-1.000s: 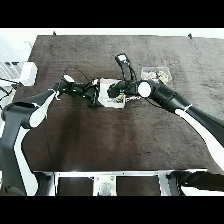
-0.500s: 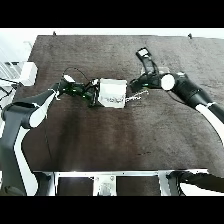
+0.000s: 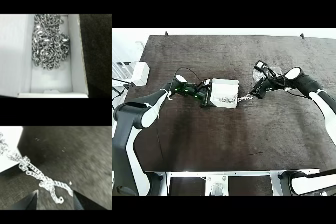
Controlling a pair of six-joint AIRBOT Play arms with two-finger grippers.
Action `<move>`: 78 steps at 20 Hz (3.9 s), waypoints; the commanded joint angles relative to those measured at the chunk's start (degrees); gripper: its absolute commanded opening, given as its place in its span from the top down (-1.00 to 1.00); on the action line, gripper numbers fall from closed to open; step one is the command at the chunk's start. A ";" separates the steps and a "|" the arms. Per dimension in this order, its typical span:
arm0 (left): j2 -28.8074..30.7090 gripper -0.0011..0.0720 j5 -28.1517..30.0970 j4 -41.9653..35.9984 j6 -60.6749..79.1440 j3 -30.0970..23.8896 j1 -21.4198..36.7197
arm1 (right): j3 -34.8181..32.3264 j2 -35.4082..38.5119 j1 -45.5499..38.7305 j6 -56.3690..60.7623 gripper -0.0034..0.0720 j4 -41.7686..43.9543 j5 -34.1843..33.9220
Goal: Fold the box and place the chain.
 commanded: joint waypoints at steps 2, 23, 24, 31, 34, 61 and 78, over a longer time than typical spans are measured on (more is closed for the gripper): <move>-0.02 0.34 0.02 0.00 0.00 0.02 0.00 | 6.71 -7.56 0.00 -9.90 -0.49 1.97 8.68; -0.02 0.34 0.04 0.00 0.00 0.02 0.00 | 16.28 -13.88 2.71 -2.71 0.90 -4.66 15.52; -0.02 0.34 0.04 0.00 0.00 0.02 0.02 | 16.70 -11.93 2.69 -1.53 0.90 -4.48 17.46; -0.02 0.34 0.04 0.00 0.00 0.02 0.02 | 16.65 6.10 4.00 5.07 0.90 -2.62 19.45; -0.02 0.34 0.00 0.00 0.00 0.02 0.00 | 16.65 9.81 5.62 7.72 0.90 -0.09 20.61; -0.02 0.34 0.02 0.00 0.00 0.02 0.00 | 9.01 1.64 12.46 12.46 -0.78 5.64 2.38; -0.02 0.34 0.09 0.00 0.00 0.02 0.02 | 12.87 -8.17 1.27 12.92 0.65 22.16 5.22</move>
